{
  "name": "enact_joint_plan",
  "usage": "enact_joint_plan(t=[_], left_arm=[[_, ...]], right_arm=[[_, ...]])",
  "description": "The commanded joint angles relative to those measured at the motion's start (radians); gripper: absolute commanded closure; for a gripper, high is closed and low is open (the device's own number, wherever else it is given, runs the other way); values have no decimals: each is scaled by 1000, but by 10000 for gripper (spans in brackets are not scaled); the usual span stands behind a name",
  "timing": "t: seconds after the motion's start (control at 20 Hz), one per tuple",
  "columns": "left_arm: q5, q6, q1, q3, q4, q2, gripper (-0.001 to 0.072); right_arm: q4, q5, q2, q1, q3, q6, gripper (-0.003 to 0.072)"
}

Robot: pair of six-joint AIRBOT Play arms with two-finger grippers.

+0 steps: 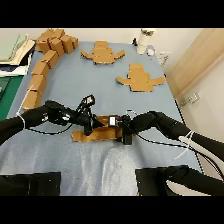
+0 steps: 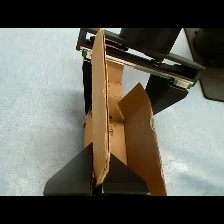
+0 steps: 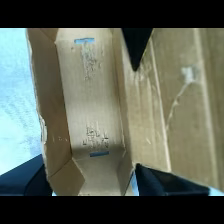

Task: Fold the box.

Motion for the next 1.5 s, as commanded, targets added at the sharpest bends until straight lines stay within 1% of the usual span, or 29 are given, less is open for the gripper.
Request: enact_joint_plan(t=[0.0,0.65,0.7,0.75,1.45], left_arm=[[1,0,0,0,0,0,695],[1,0,0,0,0,0,695],[1,0,0,0,0,0,695],[1,0,0,0,0,0,695],[1,0,0,0,0,0,695]], right_arm=[[1,0,-5,1,1,0,-34],[11,14,-36,1,1,0,-32],[10,13,-43,1,1,0,57],[9,11,-50,1,1,0,129],[8,10,-59,1,5,0,130]])
